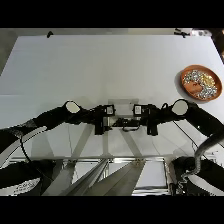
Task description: Fold the box and place the chain.
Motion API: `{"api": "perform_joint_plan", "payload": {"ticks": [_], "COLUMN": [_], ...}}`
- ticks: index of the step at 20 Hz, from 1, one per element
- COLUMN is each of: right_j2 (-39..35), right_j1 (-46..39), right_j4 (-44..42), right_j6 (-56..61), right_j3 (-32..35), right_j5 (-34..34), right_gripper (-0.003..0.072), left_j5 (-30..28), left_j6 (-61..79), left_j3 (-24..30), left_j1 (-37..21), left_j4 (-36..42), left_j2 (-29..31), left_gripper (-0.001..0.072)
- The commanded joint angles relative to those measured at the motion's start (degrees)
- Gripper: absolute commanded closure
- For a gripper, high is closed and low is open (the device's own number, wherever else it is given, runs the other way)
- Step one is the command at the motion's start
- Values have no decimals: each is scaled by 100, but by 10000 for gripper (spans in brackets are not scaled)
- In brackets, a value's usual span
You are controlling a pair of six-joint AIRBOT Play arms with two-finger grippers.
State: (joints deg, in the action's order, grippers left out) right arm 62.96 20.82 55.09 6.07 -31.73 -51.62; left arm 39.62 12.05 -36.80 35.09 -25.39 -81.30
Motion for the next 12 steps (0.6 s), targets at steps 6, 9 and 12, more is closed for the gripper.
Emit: {"api": "perform_joint_plan", "payload": {"ticks": [6,9,12], "right_j2": [-140,-490,-1060], "right_j1": [0,0,0], "right_j4": [839,833,824], "right_j6": [914,916,1099], "right_j3": [-2,-7,-9], "right_j5": [-149,-125,-127], "right_gripper": [672,672,672], "left_j5": [4,4,4], "left_j6": [-7,-4,-4], "left_j3": [0,0,0], "left_j1": [0,2,2], "left_j4": [7,7,7], "left_j2": [2,2,2], "left_gripper": [338,338,338]}}
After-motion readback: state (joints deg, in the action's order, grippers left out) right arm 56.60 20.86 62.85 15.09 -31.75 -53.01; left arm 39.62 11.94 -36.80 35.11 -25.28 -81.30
